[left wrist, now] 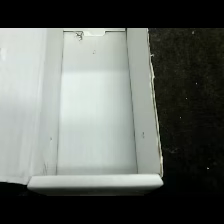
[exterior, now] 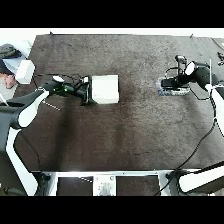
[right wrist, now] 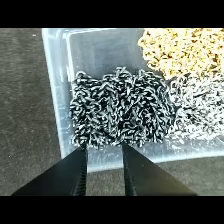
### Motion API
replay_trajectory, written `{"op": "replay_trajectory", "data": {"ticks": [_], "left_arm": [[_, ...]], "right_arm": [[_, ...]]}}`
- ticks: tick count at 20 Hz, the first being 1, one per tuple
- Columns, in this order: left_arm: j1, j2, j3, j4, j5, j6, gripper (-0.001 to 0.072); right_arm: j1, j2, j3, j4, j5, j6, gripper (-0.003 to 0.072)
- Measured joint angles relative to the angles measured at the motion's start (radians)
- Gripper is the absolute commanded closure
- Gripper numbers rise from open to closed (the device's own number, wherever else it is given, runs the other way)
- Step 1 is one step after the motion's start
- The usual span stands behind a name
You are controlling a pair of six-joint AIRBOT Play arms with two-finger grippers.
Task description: Fold the box and place the chain.
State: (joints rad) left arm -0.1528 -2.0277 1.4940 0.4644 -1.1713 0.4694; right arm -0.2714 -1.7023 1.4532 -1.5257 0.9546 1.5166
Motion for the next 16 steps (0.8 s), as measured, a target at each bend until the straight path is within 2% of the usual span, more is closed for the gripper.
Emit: {"op": "replay_trajectory", "data": {"ticks": [7,9,11,12,16], "left_arm": [[0.000,0.000,0.000,-0.001,0.000,0.000,0.0506],[0.000,0.000,0.000,-0.001,0.000,0.000,0.0506],[0.000,0.000,0.000,-0.002,0.000,0.000,0.0506],[0.000,0.000,0.000,-0.002,0.000,0.000,0.0506],[0.000,0.000,0.000,-0.002,0.000,-0.001,0.0506]], "right_arm": [[-0.003,-0.049,0.012,0.011,-0.002,-0.007,0.0411],[-0.003,-0.058,0.013,0.019,-0.003,-0.018,0.0483],[-0.005,-0.066,0.013,0.035,-0.003,-0.027,0.0653],[-0.003,-0.067,0.013,0.040,-0.003,-0.032,0.0693],[-0.003,-0.055,0.013,0.045,-0.006,-0.041,0.0714]]}}
